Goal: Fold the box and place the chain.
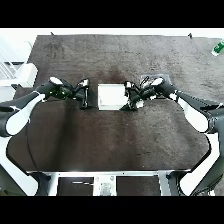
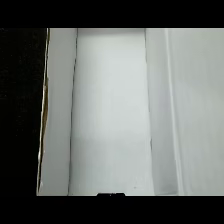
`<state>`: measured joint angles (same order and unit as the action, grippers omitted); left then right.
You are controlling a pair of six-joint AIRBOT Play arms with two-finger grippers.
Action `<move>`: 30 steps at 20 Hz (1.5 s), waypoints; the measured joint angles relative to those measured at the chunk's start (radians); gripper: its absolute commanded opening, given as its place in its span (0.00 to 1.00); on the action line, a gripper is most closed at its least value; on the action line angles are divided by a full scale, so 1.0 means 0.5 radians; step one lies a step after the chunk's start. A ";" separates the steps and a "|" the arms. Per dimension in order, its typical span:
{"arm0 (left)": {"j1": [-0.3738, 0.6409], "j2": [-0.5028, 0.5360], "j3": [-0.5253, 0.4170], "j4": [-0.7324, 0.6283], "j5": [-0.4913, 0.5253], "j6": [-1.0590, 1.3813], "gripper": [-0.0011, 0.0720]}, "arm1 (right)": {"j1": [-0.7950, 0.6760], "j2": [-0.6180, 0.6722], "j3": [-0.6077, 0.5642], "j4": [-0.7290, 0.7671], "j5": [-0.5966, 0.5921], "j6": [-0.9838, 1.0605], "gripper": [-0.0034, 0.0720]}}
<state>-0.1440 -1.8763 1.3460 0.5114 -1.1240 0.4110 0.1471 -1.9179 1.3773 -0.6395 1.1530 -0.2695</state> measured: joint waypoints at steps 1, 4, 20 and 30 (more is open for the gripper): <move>-0.002 -0.012 0.018 0.009 -0.024 -0.006 0.99 | 0.000 0.000 0.000 0.000 0.000 0.000 0.84; -0.002 -0.037 0.047 0.023 -0.081 -0.013 1.00 | 0.000 0.000 0.000 0.000 0.001 -0.001 0.84; -0.082 -0.055 0.063 0.040 -0.009 0.060 1.00 | 0.000 0.000 0.000 0.000 0.000 0.000 0.84; -0.139 -0.111 0.084 -0.025 0.005 -0.011 1.00 | 0.000 0.000 0.000 0.000 0.000 -0.001 0.84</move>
